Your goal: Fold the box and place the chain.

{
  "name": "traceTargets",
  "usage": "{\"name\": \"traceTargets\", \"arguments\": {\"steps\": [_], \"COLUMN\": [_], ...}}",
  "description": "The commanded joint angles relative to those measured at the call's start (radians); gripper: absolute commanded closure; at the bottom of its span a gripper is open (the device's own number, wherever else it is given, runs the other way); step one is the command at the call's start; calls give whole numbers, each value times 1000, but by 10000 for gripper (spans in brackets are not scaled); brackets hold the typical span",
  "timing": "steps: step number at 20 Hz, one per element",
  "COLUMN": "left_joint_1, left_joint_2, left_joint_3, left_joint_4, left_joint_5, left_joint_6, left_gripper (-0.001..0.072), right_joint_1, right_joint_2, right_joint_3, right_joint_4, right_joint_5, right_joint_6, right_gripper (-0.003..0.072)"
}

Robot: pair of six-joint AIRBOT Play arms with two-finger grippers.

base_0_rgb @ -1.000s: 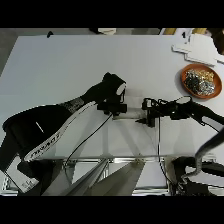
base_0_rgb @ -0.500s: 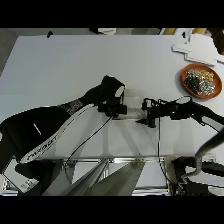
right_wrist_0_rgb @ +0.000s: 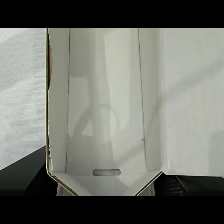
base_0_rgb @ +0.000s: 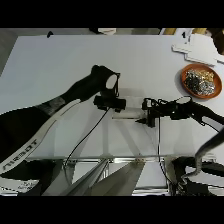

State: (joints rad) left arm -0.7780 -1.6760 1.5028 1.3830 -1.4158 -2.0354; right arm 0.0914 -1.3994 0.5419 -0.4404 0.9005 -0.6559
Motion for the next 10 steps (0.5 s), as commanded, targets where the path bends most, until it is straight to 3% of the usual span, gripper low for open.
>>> {"name": "traceTargets", "arguments": {"steps": [1,4,8,10], "left_joint_1": [56,126,228,264], "left_joint_2": [126,261,386,371], "left_joint_3": [-22,-166,-488,-610], "left_joint_4": [-40,-82,-310,-504], "left_joint_5": [-75,-24,124,306], "left_joint_6": [254,584,1831,2162], "left_gripper": [182,181,179,179], "right_joint_1": [0,0,0,0], "right_joint_2": [0,0,0,0], "right_joint_3": [0,0,0,0], "right_joint_4": [0,0,0,0], "right_joint_5": [2,2,2,2], "right_joint_6": [1,1,1,1], "right_gripper": [287,287,287,287]}}
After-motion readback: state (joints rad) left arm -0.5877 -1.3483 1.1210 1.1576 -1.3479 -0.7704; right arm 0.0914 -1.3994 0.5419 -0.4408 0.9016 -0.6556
